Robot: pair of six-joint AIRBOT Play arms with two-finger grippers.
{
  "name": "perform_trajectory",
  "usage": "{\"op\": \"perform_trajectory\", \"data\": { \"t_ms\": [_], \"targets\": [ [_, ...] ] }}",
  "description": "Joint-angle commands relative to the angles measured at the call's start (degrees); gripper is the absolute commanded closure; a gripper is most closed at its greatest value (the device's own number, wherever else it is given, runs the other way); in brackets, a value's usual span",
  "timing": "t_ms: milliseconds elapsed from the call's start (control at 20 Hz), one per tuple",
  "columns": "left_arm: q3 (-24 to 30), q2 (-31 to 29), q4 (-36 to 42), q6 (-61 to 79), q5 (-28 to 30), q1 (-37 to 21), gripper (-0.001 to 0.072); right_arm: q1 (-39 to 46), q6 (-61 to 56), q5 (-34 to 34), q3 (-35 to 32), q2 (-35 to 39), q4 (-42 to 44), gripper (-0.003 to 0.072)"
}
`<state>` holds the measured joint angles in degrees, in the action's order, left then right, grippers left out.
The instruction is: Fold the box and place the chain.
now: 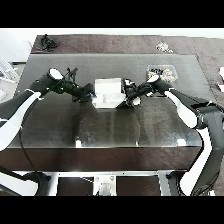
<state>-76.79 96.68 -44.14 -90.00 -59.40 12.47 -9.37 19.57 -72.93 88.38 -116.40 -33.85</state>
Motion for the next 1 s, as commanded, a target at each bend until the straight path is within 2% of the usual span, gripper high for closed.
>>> {"op": "perform_trajectory", "data": {
  "t_ms": [0,50,100,500,550,600,950],
  "targets": [
    [-0.07,0.02,-0.02,-0.11,-0.17,0.02,0.0228,0.02,-0.02,-0.02,0.02,0.0,0.02,0.0123],
    [-0.07,0.02,-0.02,0.0,-0.26,0.02,0.0051,0.02,-0.02,-0.02,0.02,0.0,0.02,0.0123],
    [-0.07,0.02,0.02,0.0,-0.28,0.02,0.007,0.02,-0.02,-0.02,0.02,0.0,0.02,0.0123],
    [-0.07,0.39,0.61,0.0,1.51,1.53,0.0072,0.02,-0.02,-0.02,0.0,0.0,0.02,0.0123],
    [-0.07,0.39,0.72,0.0,1.57,1.53,0.0116,0.02,-0.02,-0.02,0.02,0.0,0.0,0.0123],
    [-0.07,0.37,0.74,0.02,1.77,1.57,0.0278,0.02,-0.02,-0.02,0.02,0.0,0.02,0.0123],
    [-1.49,0.46,-0.44,0.35,2.38,2.12,0.0289,0.02,-0.02,-0.02,0.02,0.0,0.02,0.0123]
  ]
}}
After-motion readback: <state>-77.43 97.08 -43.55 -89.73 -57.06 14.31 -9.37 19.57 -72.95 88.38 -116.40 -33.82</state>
